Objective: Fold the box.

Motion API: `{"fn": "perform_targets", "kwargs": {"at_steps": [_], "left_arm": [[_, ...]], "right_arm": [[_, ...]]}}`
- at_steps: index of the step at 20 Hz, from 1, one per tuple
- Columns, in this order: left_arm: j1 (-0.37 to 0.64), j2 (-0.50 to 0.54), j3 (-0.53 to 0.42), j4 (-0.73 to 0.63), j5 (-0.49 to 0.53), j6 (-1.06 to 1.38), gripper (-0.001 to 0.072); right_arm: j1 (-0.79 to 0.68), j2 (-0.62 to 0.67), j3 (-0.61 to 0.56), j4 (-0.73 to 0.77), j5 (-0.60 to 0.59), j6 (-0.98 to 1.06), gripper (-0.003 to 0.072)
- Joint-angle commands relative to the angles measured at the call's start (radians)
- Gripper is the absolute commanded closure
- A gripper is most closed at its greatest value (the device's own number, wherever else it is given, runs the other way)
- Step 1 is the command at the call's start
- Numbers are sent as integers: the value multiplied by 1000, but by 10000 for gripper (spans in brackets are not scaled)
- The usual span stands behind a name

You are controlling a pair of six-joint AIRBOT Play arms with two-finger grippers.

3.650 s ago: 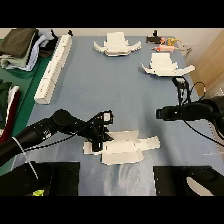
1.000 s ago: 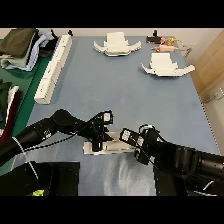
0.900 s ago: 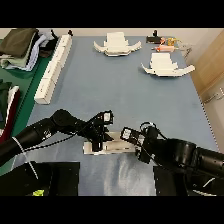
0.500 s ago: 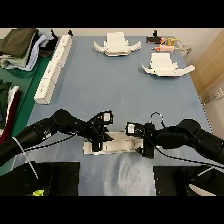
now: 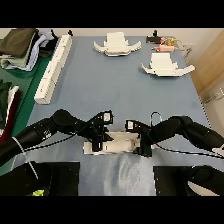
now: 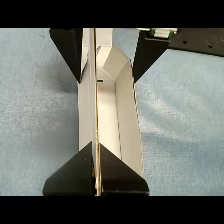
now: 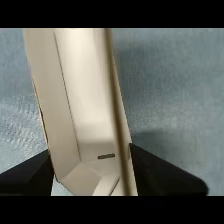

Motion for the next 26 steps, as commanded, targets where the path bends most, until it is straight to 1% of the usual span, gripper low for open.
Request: {"fn": "perform_targets", "kwargs": {"at_steps": [1,16,20,24,26], "left_arm": [[1,0,0,0,0,0,698],[1,0,0,0,0,0,698],[1,0,0,0,0,0,697],[1,0,0,0,0,0,697],[1,0,0,0,0,0,697]], "right_arm": [[-19,-11,2,-5,-27,36,-32],[-19,-11,1,-27,-5,33,-31],[-19,4,-6,-28,-23,-31,-29],[-19,52,-64,-22,73,-120,-30],[-19,55,-87,13,111,-180,-30]]}}
